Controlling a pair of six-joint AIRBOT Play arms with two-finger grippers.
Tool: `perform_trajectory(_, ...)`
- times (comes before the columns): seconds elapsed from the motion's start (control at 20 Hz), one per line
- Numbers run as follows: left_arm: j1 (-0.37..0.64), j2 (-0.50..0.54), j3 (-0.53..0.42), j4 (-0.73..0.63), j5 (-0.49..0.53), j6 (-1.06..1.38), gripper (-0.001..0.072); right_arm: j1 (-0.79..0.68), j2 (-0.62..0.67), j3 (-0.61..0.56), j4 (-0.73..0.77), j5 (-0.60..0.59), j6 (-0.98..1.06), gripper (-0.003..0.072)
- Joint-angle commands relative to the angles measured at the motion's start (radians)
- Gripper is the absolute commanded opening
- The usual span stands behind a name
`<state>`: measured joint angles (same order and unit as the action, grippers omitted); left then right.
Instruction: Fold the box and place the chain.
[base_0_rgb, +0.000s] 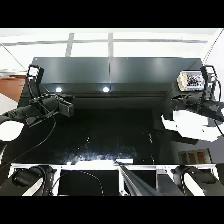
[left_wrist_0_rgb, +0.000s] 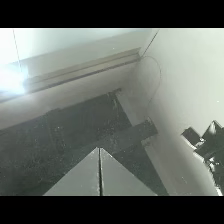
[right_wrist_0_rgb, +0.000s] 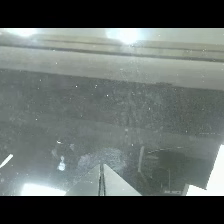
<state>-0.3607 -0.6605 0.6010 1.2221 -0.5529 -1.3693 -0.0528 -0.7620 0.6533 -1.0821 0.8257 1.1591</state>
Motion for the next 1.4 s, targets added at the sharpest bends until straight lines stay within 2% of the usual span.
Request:
perform_trajectory(0.0,0.001,0.001,0.000,0.000,0.000,0.000,0.0029,0.001,0.001,-0.001,0.000,0.001,0.000,0.0037)
perform_trajectory(0.7,0.001,0.001,0.000,-0.006,0.000,0.000,0.0029,0.001,0.001,0.000,0.000,-0.002,0.000,0.0037)
perform_trajectory(0.8,0.001,0.001,0.000,-0.006,0.001,0.000,0.0029,0.001,0.001,-0.001,0.001,-0.050,0.000,0.0037)
perform_trajectory(0.9,0.001,0.001,-0.001,-0.006,0.018,0.000,0.0029,0.001,0.001,-0.001,0.000,-0.099,0.000,0.0037)
perform_trajectory(1.1,0.000,-0.001,-0.001,-0.007,0.116,0.000,0.0030,0.001,0.000,-0.001,0.033,-0.106,0.000,0.0040)
perform_trajectory(1.15,0.001,-0.007,-0.001,-0.006,0.135,0.000,0.0077,0.001,-0.003,-0.001,0.029,-0.105,0.000,0.0239)
perform_trajectory(1.2,0.001,-0.018,-0.001,-0.007,0.153,0.000,0.0389,0.001,-0.008,-0.002,0.023,-0.108,-0.001,0.0720)
perform_trajectory(1.25,0.000,-0.029,0.000,-0.008,0.158,-0.002,0.0714,0.000,-0.013,-0.002,0.021,-0.110,0.010,0.0709)
perform_trajectory(1.35,0.000,-0.043,0.000,-0.026,0.143,-0.005,0.0708,-0.020,-0.018,0.000,-0.026,-0.113,0.058,0.0707)
